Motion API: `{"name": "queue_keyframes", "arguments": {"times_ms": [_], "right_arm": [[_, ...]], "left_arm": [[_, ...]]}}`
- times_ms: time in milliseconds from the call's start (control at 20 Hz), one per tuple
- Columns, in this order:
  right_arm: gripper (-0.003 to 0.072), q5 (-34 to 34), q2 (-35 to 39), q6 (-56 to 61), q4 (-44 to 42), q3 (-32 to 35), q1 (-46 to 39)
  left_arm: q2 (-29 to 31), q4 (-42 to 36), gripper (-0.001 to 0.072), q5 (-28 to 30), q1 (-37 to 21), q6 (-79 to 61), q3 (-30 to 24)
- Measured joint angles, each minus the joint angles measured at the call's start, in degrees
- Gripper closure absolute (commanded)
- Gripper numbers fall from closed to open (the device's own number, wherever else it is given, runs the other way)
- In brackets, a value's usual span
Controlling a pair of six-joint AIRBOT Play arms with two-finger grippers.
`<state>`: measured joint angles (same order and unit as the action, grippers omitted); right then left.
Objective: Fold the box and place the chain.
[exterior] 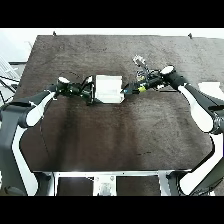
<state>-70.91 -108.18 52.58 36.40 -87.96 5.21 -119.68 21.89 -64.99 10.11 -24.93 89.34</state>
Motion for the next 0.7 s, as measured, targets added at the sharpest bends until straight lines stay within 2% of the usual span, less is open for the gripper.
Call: {"name": "queue_keyframes", "arguments": {"times_ms": [700], "right_arm": [[0.0123, 3.8, 0.0, 7.9, 5.5, -2.1, 4.8]], "left_arm": [[0.0, 0.0, 0.0353, 0.0, -0.1, 0.0, 0.0]]}}
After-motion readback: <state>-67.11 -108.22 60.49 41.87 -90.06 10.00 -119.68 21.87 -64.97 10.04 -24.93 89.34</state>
